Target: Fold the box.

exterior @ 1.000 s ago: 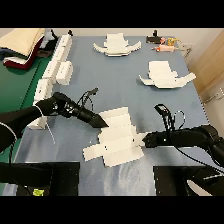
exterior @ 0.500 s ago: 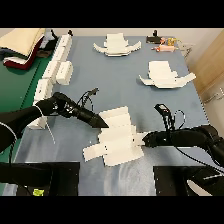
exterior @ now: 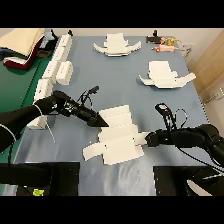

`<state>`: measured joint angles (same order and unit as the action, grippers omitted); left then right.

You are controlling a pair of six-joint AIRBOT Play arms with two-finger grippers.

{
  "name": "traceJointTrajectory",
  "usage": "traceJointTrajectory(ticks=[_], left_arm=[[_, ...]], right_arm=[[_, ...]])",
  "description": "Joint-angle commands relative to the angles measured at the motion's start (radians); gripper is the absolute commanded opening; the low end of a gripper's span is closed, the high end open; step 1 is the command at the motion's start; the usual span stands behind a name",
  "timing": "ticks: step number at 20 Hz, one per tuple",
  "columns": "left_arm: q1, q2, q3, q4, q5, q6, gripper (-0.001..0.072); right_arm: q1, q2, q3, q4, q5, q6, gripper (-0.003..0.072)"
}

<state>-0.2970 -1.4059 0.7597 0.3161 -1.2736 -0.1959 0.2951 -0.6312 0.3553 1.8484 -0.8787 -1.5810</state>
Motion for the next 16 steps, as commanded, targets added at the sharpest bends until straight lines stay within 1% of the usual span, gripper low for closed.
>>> traceJointTrajectory(ticks=[1,3,5,8,10,11,12,13,16], left_arm=[[-0.018,0.049,0.021,-0.002,0.016,0.120,0.0011],[-0.045,0.099,0.020,0.005,0.084,0.163,0.0010],[-0.080,0.131,0.020,0.024,0.143,0.196,0.0010],[-0.143,0.165,0.020,0.092,0.253,0.205,0.0010],[-0.177,0.187,0.020,0.145,0.280,0.207,0.0010],[-0.186,0.195,0.020,0.174,0.280,0.207,0.0010],[-0.190,0.201,0.020,0.198,0.281,0.207,0.0010],[-0.189,0.203,0.020,0.205,0.287,0.205,0.0010],[-0.190,0.203,0.020,0.204,0.306,0.204,0.0010]], right_arm=[[-0.003,0.001,0.021,-0.264,-0.009,0.129,0.0228],[-0.003,0.001,0.043,-0.369,-0.016,0.222,0.0228],[-0.003,0.001,0.061,-0.431,-0.018,0.270,0.0228],[-0.003,0.003,0.106,-0.438,-0.021,0.313,0.0229],[-0.003,0.003,0.150,-0.439,-0.028,0.336,0.0236],[-0.003,0.003,0.174,-0.439,-0.033,0.336,0.0275],[-0.003,0.003,0.199,-0.439,-0.036,0.344,0.0467],[-0.003,0.003,0.218,-0.439,-0.037,0.362,0.0597],[-0.003,0.003,0.247,-0.440,-0.043,0.379,0.0595]])
